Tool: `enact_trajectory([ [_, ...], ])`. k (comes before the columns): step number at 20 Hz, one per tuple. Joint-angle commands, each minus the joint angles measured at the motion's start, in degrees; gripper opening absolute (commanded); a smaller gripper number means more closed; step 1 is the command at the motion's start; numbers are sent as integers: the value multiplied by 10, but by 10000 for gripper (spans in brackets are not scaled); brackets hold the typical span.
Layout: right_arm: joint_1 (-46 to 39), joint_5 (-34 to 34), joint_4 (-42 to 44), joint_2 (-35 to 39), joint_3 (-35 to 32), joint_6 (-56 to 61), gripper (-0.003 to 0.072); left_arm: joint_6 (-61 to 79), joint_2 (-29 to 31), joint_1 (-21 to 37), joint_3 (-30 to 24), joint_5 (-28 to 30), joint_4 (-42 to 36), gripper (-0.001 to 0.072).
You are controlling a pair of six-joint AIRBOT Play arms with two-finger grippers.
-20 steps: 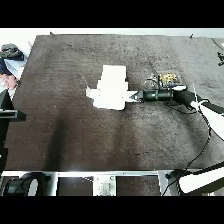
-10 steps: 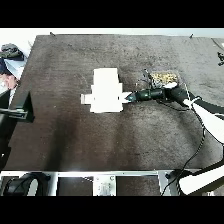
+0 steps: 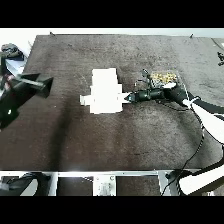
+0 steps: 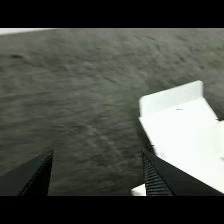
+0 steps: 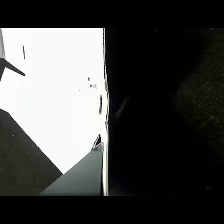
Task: Fold the box and place the chain.
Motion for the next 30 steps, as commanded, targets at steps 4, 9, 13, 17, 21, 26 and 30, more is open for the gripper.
enact_trajectory([
  [4, 0, 1, 21, 0, 0, 0, 14, -59, -346, -5, 294, -248, 14, 594],
  [9, 0, 0, 20, 0, 0, 0, 15, -248, -562, -66, 563, -346, 179, 595],
  [13, 0, -3, 18, 0, 0, -1, 14, -336, -680, -82, 724, -420, 219, 595],
  [17, 0, -3, 19, 0, 0, -1, 15, -340, -738, -92, 772, -450, 216, 595],
  [21, 0, -4, 18, 0, 0, -3, 15, -340, -766, -104, 772, -471, 207, 595],
  [26, 0, -2, 18, 0, 0, -2, 15, -340, -774, -105, 772, -507, 196, 595],
  [30, 0, -2, 14, 0, 0, -2, 15, -340, -772, -87, 789, -499, 195, 595],
])
